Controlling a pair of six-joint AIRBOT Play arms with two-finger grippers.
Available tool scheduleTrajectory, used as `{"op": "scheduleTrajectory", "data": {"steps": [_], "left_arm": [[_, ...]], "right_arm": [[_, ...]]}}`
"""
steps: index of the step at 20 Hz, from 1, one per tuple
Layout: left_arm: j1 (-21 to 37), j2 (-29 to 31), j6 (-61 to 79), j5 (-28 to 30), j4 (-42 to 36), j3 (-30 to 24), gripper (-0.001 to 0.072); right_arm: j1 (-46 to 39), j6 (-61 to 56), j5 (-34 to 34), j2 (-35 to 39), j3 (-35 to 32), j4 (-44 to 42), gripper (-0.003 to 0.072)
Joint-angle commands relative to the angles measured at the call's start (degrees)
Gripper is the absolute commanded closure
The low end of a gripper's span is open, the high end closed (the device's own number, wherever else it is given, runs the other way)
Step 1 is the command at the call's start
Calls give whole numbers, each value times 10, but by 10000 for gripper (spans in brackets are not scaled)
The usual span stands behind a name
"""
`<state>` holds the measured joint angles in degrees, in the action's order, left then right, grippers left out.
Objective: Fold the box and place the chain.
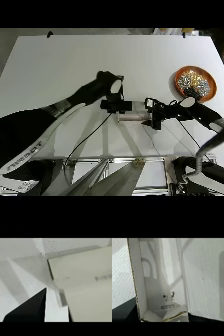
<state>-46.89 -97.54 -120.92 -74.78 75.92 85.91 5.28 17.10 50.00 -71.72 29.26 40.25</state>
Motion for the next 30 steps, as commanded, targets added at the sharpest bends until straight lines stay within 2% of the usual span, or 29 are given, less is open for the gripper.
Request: {"op": "scheduleTrajectory", "data": {"steps": [1,3,6,8,10,12,13,14,17,23,30], "left_arm": [[37,64,185,-45,-6,0,435],[61,100,296,-60,-4,-3,402],[85,133,509,-33,-17,-39,206],[96,139,659,-15,-65,-94,183],[103,139,858,30,-142,-168,172],[108,138,1018,101,-215,-240,172],[113,137,1083,139,-251,-273,121],[119,137,1145,174,-286,-303,22],[130,133,1312,240,-399,-356,8],[130,76,1361,287,-488,-358,7],[126,66,1362,284,-503,-358,7]], "right_arm": [[0,-1,0,0,0,0,292],[0,-1,0,0,0,0,292],[0,-1,0,0,0,0,292],[0,-1,0,0,0,0,292],[0,-1,0,0,0,0,292],[0,-1,0,0,0,0,292],[0,-1,0,0,0,0,292],[0,-1,0,0,0,0,292],[0,-1,0,0,0,0,292],[0,-1,0,0,0,0,292],[0,-1,0,0,0,0,292]]}}
